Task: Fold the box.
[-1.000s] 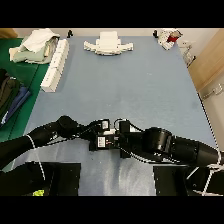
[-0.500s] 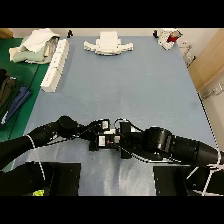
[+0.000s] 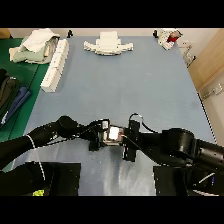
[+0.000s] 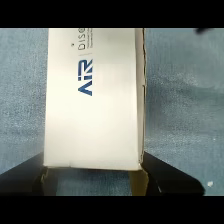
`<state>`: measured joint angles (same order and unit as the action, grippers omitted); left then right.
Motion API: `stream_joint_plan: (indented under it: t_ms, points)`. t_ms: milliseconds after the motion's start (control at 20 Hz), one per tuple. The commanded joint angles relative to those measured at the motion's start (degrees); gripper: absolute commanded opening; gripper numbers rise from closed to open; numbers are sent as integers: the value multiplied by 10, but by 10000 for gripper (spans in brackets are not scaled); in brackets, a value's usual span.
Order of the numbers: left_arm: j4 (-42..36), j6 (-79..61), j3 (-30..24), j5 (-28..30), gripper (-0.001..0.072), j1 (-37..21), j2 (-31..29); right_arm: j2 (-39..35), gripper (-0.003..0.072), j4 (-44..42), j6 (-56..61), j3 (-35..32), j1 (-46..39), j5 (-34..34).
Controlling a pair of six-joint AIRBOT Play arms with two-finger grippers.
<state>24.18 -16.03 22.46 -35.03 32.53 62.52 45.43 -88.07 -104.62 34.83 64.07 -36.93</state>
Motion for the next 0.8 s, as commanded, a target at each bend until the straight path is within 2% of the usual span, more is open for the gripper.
stream_joint_plan:
  t_ms: [0, 100, 200, 500, 750]
  points:
    - [0, 0, 0, 0, 505, 0, 0, -67, 6, -65, 101, -98, -16, 170]
    - [0, 0, 0, 0, 505, 0, 0, -93, 7, -75, 169, -173, -16, 315]
    - [0, 0, 0, 0, 505, 0, 0, -87, 24, -76, 209, -220, -16, 398]
    - [0, 0, 0, 0, 505, 0, 0, -33, 24, -80, 212, -228, -39, 435]
    - [0, 0, 0, 0, 505, 0, 0, -32, 24, -80, 212, -233, -41, 408]
